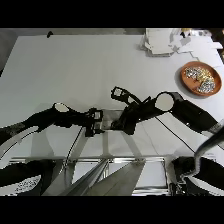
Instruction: Fold the box and place the chain.
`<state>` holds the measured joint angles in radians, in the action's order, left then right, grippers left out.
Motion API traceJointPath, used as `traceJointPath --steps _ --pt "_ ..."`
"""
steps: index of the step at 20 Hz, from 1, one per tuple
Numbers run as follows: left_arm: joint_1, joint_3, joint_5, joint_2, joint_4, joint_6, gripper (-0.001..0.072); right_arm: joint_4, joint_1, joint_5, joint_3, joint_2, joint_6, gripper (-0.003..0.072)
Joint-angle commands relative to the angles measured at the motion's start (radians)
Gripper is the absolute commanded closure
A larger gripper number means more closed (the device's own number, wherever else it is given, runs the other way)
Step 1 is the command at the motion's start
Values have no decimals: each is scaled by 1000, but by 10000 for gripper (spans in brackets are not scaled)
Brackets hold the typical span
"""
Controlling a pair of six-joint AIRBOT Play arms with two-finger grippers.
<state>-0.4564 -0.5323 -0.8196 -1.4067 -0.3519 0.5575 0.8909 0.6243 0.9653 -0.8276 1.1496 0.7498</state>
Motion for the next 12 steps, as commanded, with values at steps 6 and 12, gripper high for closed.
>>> traceJointPath --steps 6,12 --pt "0 0 0 0 0 0 696 372 -126 95 -84 -197 110 496" --pt "0 0 0 0 0 0 696 440 -446 48 -82 -51 357 428"
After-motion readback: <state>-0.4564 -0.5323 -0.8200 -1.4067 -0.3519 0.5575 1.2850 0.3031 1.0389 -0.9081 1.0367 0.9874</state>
